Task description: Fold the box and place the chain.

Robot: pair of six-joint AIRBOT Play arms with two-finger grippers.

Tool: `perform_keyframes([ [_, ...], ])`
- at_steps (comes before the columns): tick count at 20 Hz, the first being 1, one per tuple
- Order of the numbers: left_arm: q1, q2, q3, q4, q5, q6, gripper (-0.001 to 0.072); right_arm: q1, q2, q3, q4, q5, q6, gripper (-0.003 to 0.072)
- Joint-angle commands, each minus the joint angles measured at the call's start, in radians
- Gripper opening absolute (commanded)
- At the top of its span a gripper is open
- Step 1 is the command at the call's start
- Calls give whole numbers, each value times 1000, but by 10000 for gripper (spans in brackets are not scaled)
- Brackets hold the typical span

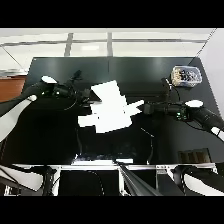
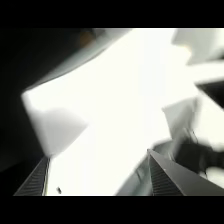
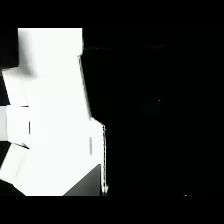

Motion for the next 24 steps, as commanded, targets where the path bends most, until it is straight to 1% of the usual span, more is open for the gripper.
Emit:
perform_keyframes([
  [1, -25, -101, 98, -12, -203, 90, 676, 1, 0, 0, 0, 21, 1, 12],
  [2, -33, -105, 105, -11, -208, 126, 583, 1, 0, 0, -4, 22, 1, 12],
  [5, -36, -105, 120, -5, -256, 228, 437, 1, 0, 0, -8, 31, 1, 12],
  [7, -26, -106, 120, 24, -291, 246, 160, 1, 0, 0, -8, 31, 1, 13],
  [8, -23, -106, 120, 48, -303, 247, 149, 1, 0, 0, -9, 31, 1, 12],
  [9, -21, -106, 120, 69, -309, 247, 68, 1, 0, 0, -13, 31, 1, 13],
  [10, -20, -106, 120, 78, -314, 249, 27, 1, 0, 0, -23, 29, 1, 44],
  [11, -20, -106, 121, 82, -313, 250, 26, -3, 0, 0, -28, 13, 1, 340],
  [12, -20, -105, 124, 83, -313, 248, 25, -18, 1, 4, -36, 13, 1, 666],
  [13, -20, -98, 126, 85, -310, 238, 23, -55, 7, 23, -83, 37, 1, 683],
  [14, -22, -83, 126, 98, -290, 223, 21, -102, 17, 55, -150, 76, 6, 683],
  [15, -30, -57, 126, 117, -271, 197, 21, -164, 35, 98, -230, 134, 28, 682],
  [16, -45, -22, 121, 134, -248, 198, 20, -220, 56, 141, -304, 211, 49, 683],
  [17, -69, 32, 100, 142, -201, 225, 20, -272, 82, 186, -384, 307, 54, 683],
  [18, -95, 99, 60, 134, -145, 298, 20, -307, 107, 217, -448, 379, 54, 683],
  [19, -126, 189, -11, 110, -80, 432, 21, -330, 132, 232, -499, 423, 53, 682],
  [20, -157, 283, -95, 108, -4, 544, 22, -343, 153, 232, -542, 435, 53, 683],
  [21, -182, 359, -173, 123, 98, 606, 23, -346, 161, 232, -586, 435, 53, 682],
  [22, -206, 424, -248, 135, 227, 703, 23, -346, 162, 232, -628, 428, 53, 682],
  [23, -226, 461, -304, 137, 332, 827, 27, -346, 162, 232, -649, 410, 53, 683],
  [24, -242, 473, -334, 138, 390, 952, 27, -346, 162, 232, -651, 394, 53, 683],
])
